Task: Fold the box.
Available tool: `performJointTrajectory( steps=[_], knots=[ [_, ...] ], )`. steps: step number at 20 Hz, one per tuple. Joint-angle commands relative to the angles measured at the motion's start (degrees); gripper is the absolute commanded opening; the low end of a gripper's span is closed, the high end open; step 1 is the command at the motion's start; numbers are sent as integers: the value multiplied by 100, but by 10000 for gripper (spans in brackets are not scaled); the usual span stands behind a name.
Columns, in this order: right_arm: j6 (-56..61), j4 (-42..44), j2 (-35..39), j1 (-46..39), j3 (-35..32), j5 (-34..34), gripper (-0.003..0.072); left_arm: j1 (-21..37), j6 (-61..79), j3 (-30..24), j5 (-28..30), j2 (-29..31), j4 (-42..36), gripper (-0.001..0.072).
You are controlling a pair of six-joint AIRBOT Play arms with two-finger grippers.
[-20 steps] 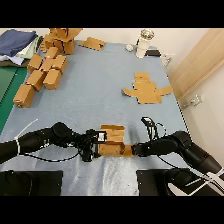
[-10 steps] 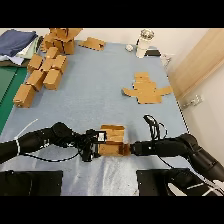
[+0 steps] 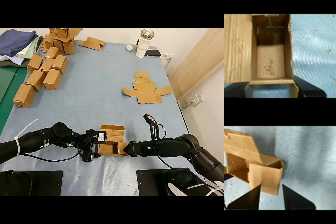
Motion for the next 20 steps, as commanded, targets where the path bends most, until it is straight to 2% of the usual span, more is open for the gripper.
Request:
performJointTrajectory(
  steps=[1,3,4,7,10,13,15,18,19,20],
  knots=[
    [-13,125,-369,151,129,83,403,2,-2,4,0,-2,0,310],
    [387,-175,-726,341,424,125,400,2,0,4,0,0,0,310],
    [800,-378,-935,485,586,118,368,2,0,4,0,0,0,311],
    [1827,-988,-1766,1152,1196,59,367,2,-2,4,0,0,0,310],
    [2990,-1941,-2691,1812,1963,-555,368,2,-2,4,0,0,0,310],
    [3840,-2739,-3506,2271,2715,-1631,368,2,0,4,0,0,0,310],
    [4083,-2809,-3888,2396,3029,-1982,368,2,-2,4,0,0,0,310],
    [4179,-2822,-4328,2433,3178,-2111,368,2,0,4,0,0,0,310],
    [4216,-2833,-4419,2433,3178,-2114,339,2,0,4,0,0,0,310],
    [4216,-2828,-4465,2435,3178,-2087,224,2,0,4,0,0,0,310]
  ],
)
